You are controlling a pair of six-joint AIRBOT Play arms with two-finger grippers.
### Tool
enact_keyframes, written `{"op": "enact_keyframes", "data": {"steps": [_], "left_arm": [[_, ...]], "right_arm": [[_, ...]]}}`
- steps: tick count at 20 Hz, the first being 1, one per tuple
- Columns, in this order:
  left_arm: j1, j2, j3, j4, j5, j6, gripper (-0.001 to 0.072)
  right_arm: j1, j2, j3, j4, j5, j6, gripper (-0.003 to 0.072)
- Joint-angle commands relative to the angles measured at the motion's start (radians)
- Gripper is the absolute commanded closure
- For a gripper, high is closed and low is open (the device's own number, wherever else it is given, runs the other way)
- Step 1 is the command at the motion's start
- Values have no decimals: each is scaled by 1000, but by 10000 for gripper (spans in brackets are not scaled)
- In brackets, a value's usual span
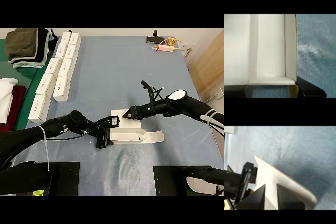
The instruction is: Fold the box.
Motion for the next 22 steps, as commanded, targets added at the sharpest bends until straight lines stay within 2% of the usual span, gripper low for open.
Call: {"op": "enact_keyframes", "data": {"steps": [1,6,15,20,22], "left_arm": [[0,0,0,0,0,0,186],[0,0,0,0,0,0,186],[0,0,0,0,0,0,186],[0,0,0,0,0,0,186],[0,0,0,0,0,0,186]], "right_arm": [[2,-85,14,-26,10,-44,449],[2,-106,-14,-75,7,-71,450],[0,-88,-14,-35,20,-107,449],[-23,71,40,-48,96,-106,450],[-26,167,39,-113,125,-106,450]]}}
